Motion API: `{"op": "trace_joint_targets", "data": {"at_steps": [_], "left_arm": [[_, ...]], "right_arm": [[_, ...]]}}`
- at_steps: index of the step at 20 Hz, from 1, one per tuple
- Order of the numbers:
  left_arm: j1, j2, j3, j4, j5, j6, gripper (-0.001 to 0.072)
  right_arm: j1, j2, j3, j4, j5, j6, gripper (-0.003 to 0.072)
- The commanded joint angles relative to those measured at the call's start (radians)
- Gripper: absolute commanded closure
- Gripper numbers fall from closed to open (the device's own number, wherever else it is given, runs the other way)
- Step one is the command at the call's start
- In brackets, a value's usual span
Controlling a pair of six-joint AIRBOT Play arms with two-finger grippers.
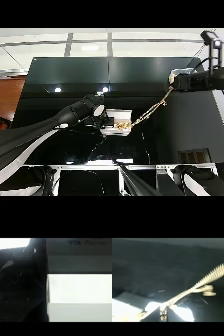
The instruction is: Fold the box and place the chain.
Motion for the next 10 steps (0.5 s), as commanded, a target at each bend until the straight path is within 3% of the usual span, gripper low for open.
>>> {"op": "trace_joint_targets", "data": {"at_steps": [1,10], "left_arm": [[0.001,0.0,0.0,0.0,-0.004,0.0,0.068],[0.001,0.0,0.0,0.0,-0.006,0.0,0.068]], "right_arm": [[0.048,0.076,0.0,0.2,0.082,-0.051,0.0664],[0.162,0.066,0.0,0.264,0.063,-0.055,0.0664]]}}
